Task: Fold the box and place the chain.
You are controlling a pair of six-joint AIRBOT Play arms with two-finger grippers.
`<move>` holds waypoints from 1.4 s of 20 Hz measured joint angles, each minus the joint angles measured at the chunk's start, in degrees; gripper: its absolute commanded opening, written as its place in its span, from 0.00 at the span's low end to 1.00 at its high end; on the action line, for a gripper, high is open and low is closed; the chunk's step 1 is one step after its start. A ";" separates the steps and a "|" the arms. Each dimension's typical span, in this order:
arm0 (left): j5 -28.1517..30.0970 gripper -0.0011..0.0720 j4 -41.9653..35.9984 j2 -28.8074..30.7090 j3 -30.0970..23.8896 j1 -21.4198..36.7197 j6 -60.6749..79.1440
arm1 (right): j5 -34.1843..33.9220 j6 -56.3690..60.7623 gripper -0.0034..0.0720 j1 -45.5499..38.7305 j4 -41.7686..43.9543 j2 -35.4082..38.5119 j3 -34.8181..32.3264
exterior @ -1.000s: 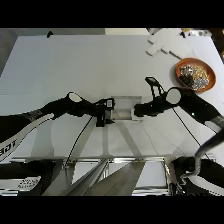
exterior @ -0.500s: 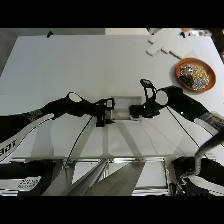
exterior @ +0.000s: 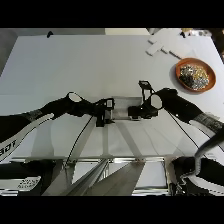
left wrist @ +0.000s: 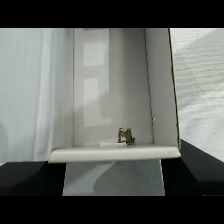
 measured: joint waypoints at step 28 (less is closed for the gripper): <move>-0.04 0.06 -0.24 0.00 0.00 -0.02 -0.20 | 3.13 3.10 0.07 0.66 -8.72 -5.86 3.21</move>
